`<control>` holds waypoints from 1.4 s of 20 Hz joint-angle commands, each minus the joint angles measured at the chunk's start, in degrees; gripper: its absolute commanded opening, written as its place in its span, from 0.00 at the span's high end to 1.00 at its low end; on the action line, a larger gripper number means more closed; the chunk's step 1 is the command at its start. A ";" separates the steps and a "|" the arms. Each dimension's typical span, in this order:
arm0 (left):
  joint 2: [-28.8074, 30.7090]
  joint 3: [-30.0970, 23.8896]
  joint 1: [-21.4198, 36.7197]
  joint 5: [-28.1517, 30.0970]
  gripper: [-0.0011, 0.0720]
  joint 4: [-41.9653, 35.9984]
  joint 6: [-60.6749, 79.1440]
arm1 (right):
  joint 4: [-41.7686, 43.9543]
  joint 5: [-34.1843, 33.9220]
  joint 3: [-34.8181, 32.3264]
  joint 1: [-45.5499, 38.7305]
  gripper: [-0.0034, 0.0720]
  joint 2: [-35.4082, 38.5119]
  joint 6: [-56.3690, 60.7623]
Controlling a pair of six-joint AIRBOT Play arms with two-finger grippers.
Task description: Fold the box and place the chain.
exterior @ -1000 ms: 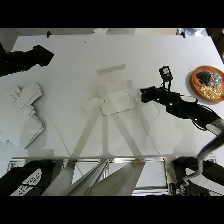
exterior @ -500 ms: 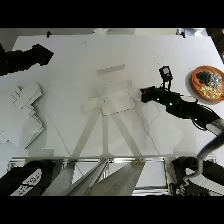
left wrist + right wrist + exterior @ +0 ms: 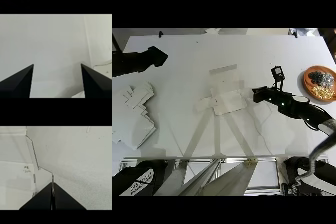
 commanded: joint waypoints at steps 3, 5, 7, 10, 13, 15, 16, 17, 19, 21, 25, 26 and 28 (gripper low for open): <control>-12.98 1.81 -2.62 -6.86 0.02 -25.97 30.21 | 0.00 0.00 -0.04 -0.04 0.94 -0.04 0.02; -20.06 5.05 -4.96 -14.01 0.02 -34.53 42.14 | 0.00 0.02 -0.04 -0.04 0.94 -0.04 0.02; -25.64 8.13 -8.00 -18.82 0.02 -33.24 49.24 | 0.00 0.02 -0.04 -0.04 0.94 -0.04 0.02; -31.21 8.83 -10.78 -18.78 0.02 -32.20 53.13 | 0.00 0.00 -0.04 -0.04 0.94 -0.04 0.00; -34.75 8.83 -12.48 -17.86 0.02 -32.20 52.70 | 0.00 0.02 -0.04 -0.04 0.94 -0.04 0.02; -36.09 8.83 -13.97 -16.76 0.02 -32.17 52.70 | 0.00 0.00 -0.04 -0.04 0.94 -0.04 0.02; -36.63 8.83 -14.71 -15.43 0.02 -32.20 52.70 | 0.00 0.02 -0.04 -0.04 0.94 -0.04 0.02; -37.05 8.85 -15.56 -13.62 0.02 -32.17 52.35 | 0.00 0.00 -0.04 -0.04 0.94 -0.04 0.02; -38.25 9.90 -17.00 -12.28 0.02 -32.11 51.34 | 0.00 0.00 -0.04 -0.04 0.94 -0.04 0.02; -39.47 11.78 -18.23 -11.98 0.03 -31.74 51.30 | 0.00 0.00 -0.04 -0.04 0.94 -0.04 0.02; -40.35 14.23 -19.34 -11.52 0.31 -24.98 51.19 | 0.00 0.00 -0.04 -0.04 0.94 -0.04 0.00; -40.33 14.21 -19.34 -11.93 0.31 -22.49 51.19 | 0.00 0.00 -0.04 -0.04 0.94 -0.04 0.00; -40.33 14.21 -19.17 -12.66 0.33 -19.28 51.17 | 0.00 0.00 -0.04 -0.04 0.94 -0.04 0.02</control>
